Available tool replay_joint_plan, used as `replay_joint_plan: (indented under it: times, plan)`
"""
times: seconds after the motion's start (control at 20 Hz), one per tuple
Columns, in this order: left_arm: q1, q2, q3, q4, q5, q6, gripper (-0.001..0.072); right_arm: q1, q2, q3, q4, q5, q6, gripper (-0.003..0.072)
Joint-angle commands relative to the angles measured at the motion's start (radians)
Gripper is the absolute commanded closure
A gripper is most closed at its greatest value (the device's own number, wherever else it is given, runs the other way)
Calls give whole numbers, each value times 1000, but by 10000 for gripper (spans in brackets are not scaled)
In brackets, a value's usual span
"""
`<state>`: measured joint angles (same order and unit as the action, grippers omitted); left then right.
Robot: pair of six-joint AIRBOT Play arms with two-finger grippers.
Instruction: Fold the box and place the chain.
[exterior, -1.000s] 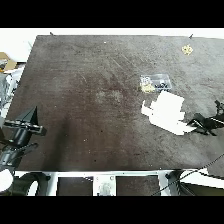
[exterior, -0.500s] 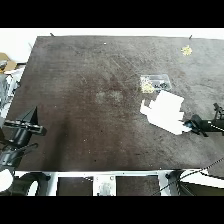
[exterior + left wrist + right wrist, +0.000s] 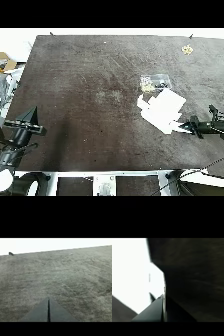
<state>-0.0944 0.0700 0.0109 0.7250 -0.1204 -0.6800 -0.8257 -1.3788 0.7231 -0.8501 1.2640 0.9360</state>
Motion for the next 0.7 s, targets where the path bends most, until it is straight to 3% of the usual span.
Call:
replay_joint_plan:
  times: [0.0,0.35,0.65]
  plan:
    - [0,0,1,0,0,0,699,-5,41,-3,82,124,-61,680]
    - [0,0,1,0,0,0,699,198,140,-88,111,179,-91,679]
    - [0,0,1,0,0,0,699,495,97,-76,226,-65,-116,680]
